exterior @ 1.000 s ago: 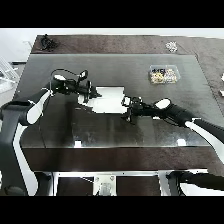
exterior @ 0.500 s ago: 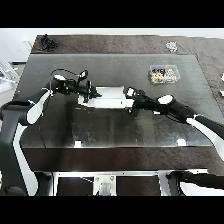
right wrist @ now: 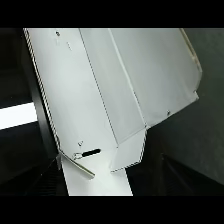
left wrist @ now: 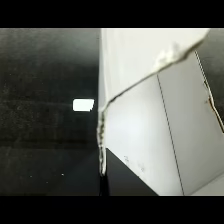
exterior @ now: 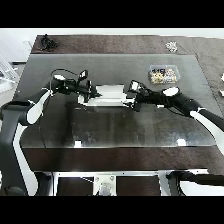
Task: Fold the box and place the chain.
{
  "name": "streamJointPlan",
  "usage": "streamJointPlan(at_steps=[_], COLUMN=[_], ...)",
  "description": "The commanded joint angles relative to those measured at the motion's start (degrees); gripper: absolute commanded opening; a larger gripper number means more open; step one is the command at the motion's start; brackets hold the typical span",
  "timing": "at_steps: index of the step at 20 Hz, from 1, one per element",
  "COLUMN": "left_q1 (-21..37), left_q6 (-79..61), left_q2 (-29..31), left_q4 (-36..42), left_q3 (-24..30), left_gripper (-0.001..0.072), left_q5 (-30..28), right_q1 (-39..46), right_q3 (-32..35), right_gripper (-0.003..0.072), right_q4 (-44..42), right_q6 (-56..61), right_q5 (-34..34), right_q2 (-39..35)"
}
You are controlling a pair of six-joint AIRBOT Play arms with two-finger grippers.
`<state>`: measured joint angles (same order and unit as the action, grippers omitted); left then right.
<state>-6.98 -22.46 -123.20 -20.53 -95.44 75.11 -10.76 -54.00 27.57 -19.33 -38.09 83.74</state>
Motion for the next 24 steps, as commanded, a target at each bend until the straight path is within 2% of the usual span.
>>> streamJointPlan(at_steps=[1,4,11,17,24], left_q1=[-0.02,-0.02,-0.02,-0.02,-0.02], left_q6=[-0.07,-0.07,-0.07,-0.07,-0.07], left_q2=[-0.04,-0.04,-0.04,-0.04,-0.04], left_q4=[-0.04,-0.04,-0.04,-0.04,-0.04], left_q3=[0.02,0.02,0.02,0.02,0.02], left_gripper=[0.0022,0.0022,0.0022,0.0022,0.0022], left_q5=[-0.17,-0.17,-0.22,-0.35,-0.39], right_q1=[2.27,3.15,3.34,5.22,4.74], right_q3=[-4.61,-9.46,-13.55,-19.76,-24.39], right_gripper=[0.072,0.072,0.072,0.072,0.072], right_q4=[-0.07,0.07,0.61,0.59,3.56], right_q6=[-0.87,-0.63,-1.7,-2.21,-2.56], right_q5=[-7.93,-13.57,-17.79,-26.77,-29.97], right_q2=[3.98,8.26,13.68,18.75,22.62])
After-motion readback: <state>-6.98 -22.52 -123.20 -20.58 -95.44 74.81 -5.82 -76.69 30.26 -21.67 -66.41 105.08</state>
